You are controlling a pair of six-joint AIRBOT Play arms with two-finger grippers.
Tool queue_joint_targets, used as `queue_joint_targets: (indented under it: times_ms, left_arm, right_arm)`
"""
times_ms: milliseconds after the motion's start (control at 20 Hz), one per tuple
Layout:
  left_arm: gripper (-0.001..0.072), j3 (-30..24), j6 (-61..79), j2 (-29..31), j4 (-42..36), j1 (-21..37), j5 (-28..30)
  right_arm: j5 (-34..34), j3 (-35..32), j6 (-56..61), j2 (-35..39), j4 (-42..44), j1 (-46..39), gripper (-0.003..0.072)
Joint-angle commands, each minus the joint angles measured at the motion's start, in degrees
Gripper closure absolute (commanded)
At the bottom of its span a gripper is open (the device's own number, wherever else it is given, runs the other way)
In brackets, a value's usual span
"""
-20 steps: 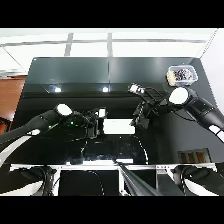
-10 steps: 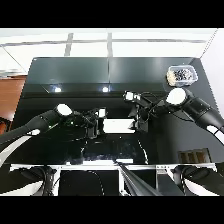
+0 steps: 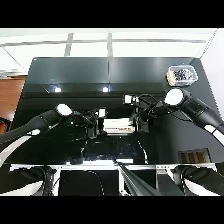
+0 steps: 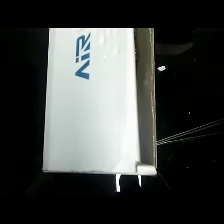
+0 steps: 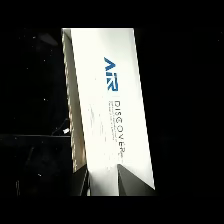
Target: Fold the box and place the chain.
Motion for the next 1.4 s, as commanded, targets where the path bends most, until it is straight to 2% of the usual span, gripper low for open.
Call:
queue_joint_targets:
  times_ms: [0,500,550,800,850,1050,1200,1250,1300,1350]
  left_arm:
    - [0.0268,0.02,0.04,-0.04,0.02,-0.04,-0.02]
    - [0.0269,0.02,0.04,-0.04,0.02,-0.04,-0.02]
    - [0.0269,0.02,0.04,-0.04,0.02,-0.04,-0.02]
    - [0.0269,0.02,0.04,-0.04,0.02,-0.04,-0.04]
    - [0.0269,0.02,0.04,-0.04,0.02,-0.04,-0.02]
    - [0.0268,0.02,0.04,-0.04,0.02,-0.04,-0.02]
    - [0.0268,0.02,0.04,-0.04,0.02,-0.04,-0.02]
    - [0.0268,0.02,0.04,-0.04,0.0,-0.04,-0.02]
    - [0.0268,0.02,0.04,-0.04,-0.02,-0.04,-0.02]
    - [0.0268,0.02,0.04,-0.04,-0.09,-0.04,-0.02]
  right_arm:
    - [0.48,0.02,0.07,-0.02,-0.24,0.04,0.0486]
    - [1.77,-0.24,0.48,-0.04,-0.44,0.09,0.0479]
    - [1.73,-0.63,0.48,-0.04,-0.42,0.09,0.0402]
    - [1.6,-3.19,0.61,-0.04,-0.28,0.07,0.0405]
    - [1.84,-2.97,1.86,0.13,0.15,0.02,0.0442]
    - [2.19,-1.2,17.25,3.76,0.35,-0.7,0.0443]
    - [4.35,-1.29,37.31,5.81,2.58,-2.23,0.0446]
    - [3.87,-1.95,41.31,5.7,4.63,-2.1,0.059]
    - [2.03,-3.26,41.9,5.64,8.24,-1.66,0.0676]
    - [-0.31,-4.55,41.9,5.51,10.99,-1.18,0.0676]
